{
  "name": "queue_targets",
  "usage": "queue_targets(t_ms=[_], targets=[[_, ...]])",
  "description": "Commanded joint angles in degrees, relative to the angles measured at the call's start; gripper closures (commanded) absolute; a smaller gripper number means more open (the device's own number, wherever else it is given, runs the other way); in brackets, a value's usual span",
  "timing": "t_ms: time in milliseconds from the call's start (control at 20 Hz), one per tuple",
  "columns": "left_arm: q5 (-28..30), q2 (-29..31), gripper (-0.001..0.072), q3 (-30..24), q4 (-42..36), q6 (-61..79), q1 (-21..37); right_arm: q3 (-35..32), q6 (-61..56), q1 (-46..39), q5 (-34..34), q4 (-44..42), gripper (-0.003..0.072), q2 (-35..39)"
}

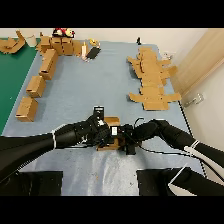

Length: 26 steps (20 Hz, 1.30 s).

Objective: Fold the box.

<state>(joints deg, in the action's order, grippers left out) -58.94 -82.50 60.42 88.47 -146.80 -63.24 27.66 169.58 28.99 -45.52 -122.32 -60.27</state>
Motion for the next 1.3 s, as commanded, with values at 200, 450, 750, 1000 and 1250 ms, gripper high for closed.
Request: queue_targets(t_ms=[200, 450, 750, 1000, 1250], targets=[[-0.04, -1.49, 0.0377, 0.04, -0.79, 0.17, 0.0, 0.0, -0.02, 0.02, 0.0, 0.0, 0.0184, -0.02], [-0.09, -1.75, 0.0568, 0.07, -1.01, 0.39, 0.0, 0.0, -0.02, 0.02, 0.0, 0.0, 0.0184, -0.02], [0.37, -1.73, 0.0695, 0.07, -1.7, 0.39, 0.0, 0.0, -0.02, 0.02, 0.0, 0.0, 0.0184, -0.02], [0.22, -1.73, 0.0649, 0.07, -2.73, 0.48, 0.0, 0.0, -0.02, 0.02, 0.0, 0.0, 0.0184, -0.02], [-1.18, -1.14, 0.0183, 0.24, -3.15, 1.42, 0.07, 0.0, -0.02, 0.02, 0.0, 0.0, 0.0184, -0.02]])
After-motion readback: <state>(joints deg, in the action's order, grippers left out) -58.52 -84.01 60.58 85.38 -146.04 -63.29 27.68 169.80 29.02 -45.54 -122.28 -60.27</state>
